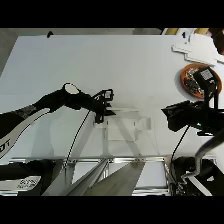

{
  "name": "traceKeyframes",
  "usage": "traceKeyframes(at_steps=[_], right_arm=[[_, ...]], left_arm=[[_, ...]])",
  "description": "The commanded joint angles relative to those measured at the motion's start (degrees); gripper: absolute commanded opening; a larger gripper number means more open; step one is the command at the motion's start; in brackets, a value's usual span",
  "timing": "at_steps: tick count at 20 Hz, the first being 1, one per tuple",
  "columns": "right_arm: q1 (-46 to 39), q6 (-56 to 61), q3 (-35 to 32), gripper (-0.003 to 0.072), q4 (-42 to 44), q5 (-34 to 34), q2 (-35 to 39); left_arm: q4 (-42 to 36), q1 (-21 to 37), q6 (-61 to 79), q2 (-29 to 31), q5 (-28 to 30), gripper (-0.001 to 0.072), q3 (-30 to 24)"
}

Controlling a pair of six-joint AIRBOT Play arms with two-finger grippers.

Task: Fold the box and place the chain.

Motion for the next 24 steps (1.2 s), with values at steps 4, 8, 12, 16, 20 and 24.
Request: traceKeyframes(at_steps=[4,8,12,16,20,24], right_arm=[[0.0,-1.6,0.0,0.0199,-0.1,-0.6,0.0],[0.0,-1.6,0.0,0.0199,-0.1,-0.6,0.0],[0.0,-1.6,0.0,0.0199,-0.1,-0.6,0.0],[0.0,-1.6,0.0,0.0199,-0.1,-0.5,0.0],[0.0,-1.6,0.0,0.0199,-0.1,-0.5,0.0],[0.0,-1.6,0.0,0.0198,0.8,0.2,0.0]], left_arm=[[0.3,0.0,0.3,-0.4,2.6,0.0005,0.0],[0.3,0.0,0.4,-1.6,1.7,0.0005,0.0],[0.3,0.0,0.4,-2.1,0.9,0.0006,0.0],[0.3,0.0,0.2,-2.1,0.9,0.001,0.0],[0.3,0.0,0.2,-2.1,0.8,0.001,0.0],[0.3,0.0,0.2,-2.1,0.8,0.001,0.0]])
